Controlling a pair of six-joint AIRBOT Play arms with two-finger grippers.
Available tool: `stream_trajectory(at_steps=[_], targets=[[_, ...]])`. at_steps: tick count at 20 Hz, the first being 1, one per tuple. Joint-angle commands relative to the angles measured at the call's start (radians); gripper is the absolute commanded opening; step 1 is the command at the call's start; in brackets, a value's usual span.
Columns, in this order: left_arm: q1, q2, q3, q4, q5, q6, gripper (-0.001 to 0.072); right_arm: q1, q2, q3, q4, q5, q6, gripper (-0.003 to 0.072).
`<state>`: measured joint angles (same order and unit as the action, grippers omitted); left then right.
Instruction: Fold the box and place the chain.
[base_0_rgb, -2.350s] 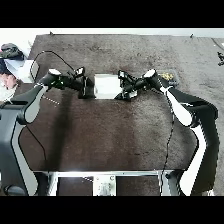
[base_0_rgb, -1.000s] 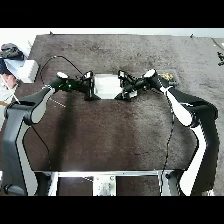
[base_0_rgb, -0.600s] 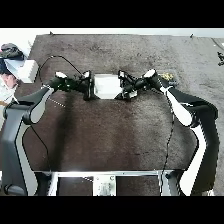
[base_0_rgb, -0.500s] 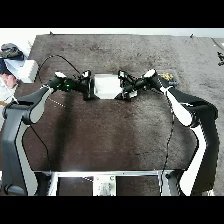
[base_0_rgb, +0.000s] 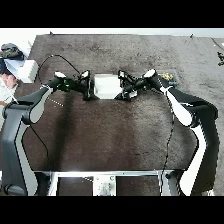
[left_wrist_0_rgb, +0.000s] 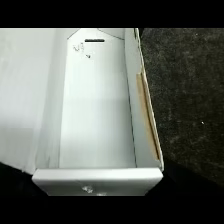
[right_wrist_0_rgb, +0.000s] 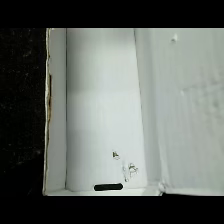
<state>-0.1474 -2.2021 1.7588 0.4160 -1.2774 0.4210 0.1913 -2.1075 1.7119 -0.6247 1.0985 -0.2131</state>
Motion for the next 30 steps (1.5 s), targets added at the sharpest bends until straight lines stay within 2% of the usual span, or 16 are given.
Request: stream_trajectory(at_steps=[1, 20, 21, 22, 30], targets=[[0.000, 0.000, 0.001, 0.002, 0.009, -0.002, 0.0711, 0.001, -0.001, 0.000, 0.000, 0.000, 0.000, 0.0471], [-0.007, -0.013, -0.001, -0.008, 0.013, -0.001, 0.0697, 0.001, -0.001, 0.000, 0.000, 0.000, 0.000, 0.0471], [-0.006, -0.013, -0.001, -0.007, 0.013, -0.001, 0.0477, 0.001, -0.001, 0.000, 0.000, 0.000, 0.000, 0.0471], [-0.006, -0.013, -0.001, -0.007, 0.014, -0.001, 0.0346, 0.001, -0.001, 0.000, 0.000, 0.000, 0.000, 0.0471], [-0.006, -0.013, -0.001, -0.005, 0.013, -0.002, 0.0343, 0.001, -0.001, 0.000, 0.000, 0.000, 0.000, 0.0471]])
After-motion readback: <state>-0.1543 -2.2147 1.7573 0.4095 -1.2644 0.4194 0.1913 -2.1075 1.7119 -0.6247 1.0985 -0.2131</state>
